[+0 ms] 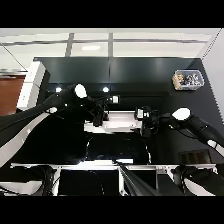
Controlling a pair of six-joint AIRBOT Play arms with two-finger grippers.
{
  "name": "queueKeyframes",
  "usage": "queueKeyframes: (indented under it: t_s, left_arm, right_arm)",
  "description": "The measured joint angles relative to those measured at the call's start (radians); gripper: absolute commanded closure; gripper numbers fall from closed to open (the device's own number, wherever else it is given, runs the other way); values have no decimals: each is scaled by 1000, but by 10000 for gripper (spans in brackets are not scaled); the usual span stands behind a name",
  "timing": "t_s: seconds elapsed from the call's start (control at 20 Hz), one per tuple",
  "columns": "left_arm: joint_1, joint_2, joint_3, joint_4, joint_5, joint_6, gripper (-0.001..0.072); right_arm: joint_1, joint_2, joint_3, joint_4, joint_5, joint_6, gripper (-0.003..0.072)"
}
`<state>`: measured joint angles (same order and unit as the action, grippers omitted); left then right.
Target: Fold the box and place the chain.
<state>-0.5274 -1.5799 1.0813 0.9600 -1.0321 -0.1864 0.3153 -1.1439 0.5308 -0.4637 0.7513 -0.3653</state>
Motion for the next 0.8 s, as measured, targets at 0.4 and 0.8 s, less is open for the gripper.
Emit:
queueKeyframes:
  t_s: [0.4,0.8]
  left_arm:
    - [0,0,0,0,1,0,680]
    - [0,0,0,0,3,-2,680]
  right_arm:
    - [3,-86,1,-38,29,8,-17]
    - [4,-102,1,-58,14,48,29]
